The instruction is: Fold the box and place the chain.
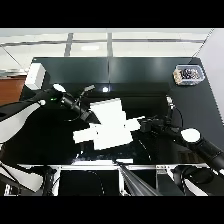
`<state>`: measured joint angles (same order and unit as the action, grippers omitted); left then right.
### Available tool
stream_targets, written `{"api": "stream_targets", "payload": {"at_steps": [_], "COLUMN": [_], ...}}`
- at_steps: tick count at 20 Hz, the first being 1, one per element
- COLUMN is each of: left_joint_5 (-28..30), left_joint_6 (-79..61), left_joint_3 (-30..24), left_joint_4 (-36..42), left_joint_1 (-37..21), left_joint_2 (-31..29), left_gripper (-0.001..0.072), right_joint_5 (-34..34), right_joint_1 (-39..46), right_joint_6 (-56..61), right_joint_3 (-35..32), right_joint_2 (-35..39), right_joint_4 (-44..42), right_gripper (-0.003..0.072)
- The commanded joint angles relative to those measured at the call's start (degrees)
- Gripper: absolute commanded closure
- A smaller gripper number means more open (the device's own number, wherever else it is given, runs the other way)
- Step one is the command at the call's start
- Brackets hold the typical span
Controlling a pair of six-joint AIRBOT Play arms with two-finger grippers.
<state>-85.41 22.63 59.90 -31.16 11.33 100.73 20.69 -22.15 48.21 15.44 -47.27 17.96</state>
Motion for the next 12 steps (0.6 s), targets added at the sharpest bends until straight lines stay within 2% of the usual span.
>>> {"api": "stream_targets", "payload": {"at_steps": [1,2,3,4,5,7,9,11,12], "left_joint_5": [0.85,0.76,0.57,0.39,0.02,-0.02,1.27,8.61,15.63], "left_joint_6": [-0.22,-0.28,-0.5,-0.55,-0.5,0.07,0.68,-5.97,-10.54], "left_joint_3": [1.95,2.1,2.19,2.21,2.21,2.12,0.55,-4.79,-8.24], "left_joint_4": [-1.2,-1.51,-2.03,-2.91,-3.52,-4.83,-3.3,0.13,1.49], "left_joint_1": [1.22,1.22,1.22,1.18,1.16,1.18,1.55,3.08,3.89], "left_joint_2": [0.39,0.39,0.39,0.37,0.37,-0.2,-2.6,-8.7,-12.39], "left_gripper": [0.059,0.0608,0.0679,0.068,0.0681,0.0685,0.0687,0.0687,0.0686], "right_joint_5": [0.07,0.07,0.04,0.0,0.15,2.99,10.21,19.08,21.09], "right_joint_1": [-0.07,-0.07,-0.07,0.11,0.7,2.86,5.18,5.73,5.6], "right_joint_6": [0.02,0.0,0.0,-0.02,-0.04,-0.04,-0.07,-0.7,-0.74], "right_joint_3": [0.0,0.0,0.0,0.04,0.46,3.37,8.26,13.86,15.98], "right_joint_2": [0.07,0.07,0.07,0.07,0.07,0.11,0.11,0.11,0.11], "right_joint_4": [0.0,0.0,0.04,0.28,1.44,9.14,21.03,35.93,40.48], "right_gripper": [0.067,0.0667,0.0537,0.0173,-0.002,-0.002,-0.002,-0.0019,-0.0019]}}
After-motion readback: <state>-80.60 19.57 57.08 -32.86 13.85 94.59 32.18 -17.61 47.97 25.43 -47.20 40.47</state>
